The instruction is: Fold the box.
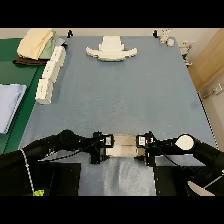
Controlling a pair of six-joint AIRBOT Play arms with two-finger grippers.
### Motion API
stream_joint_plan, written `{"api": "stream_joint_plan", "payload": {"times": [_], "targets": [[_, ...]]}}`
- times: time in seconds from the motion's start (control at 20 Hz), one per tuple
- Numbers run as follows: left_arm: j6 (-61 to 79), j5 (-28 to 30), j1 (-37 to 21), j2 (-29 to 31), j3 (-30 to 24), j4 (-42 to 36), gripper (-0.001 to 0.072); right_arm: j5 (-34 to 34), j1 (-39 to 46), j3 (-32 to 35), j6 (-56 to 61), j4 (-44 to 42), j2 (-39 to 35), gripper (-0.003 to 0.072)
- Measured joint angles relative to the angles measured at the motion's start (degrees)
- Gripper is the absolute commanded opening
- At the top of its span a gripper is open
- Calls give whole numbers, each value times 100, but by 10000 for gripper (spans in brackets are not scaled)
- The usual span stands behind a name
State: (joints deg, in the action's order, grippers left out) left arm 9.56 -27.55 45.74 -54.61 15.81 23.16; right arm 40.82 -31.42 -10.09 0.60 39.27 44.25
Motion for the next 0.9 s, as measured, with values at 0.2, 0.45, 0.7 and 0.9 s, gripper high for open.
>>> {"api": "stream_joint_plan", "payload": {"times": [0.2,0.45,0.7,0.9], "targets": [[0,31,0,0,2,-2,512,-142,-4,0,-7,-46,2,526],[-7,15,0,-2,2,-4,512,-81,0,0,-2,-90,2,531],[-13,7,0,0,2,-7,512,26,0,-2,256,-131,2,720],[-11,2,0,0,2,-4,512,48,0,-4,872,22,-120,720]]}}
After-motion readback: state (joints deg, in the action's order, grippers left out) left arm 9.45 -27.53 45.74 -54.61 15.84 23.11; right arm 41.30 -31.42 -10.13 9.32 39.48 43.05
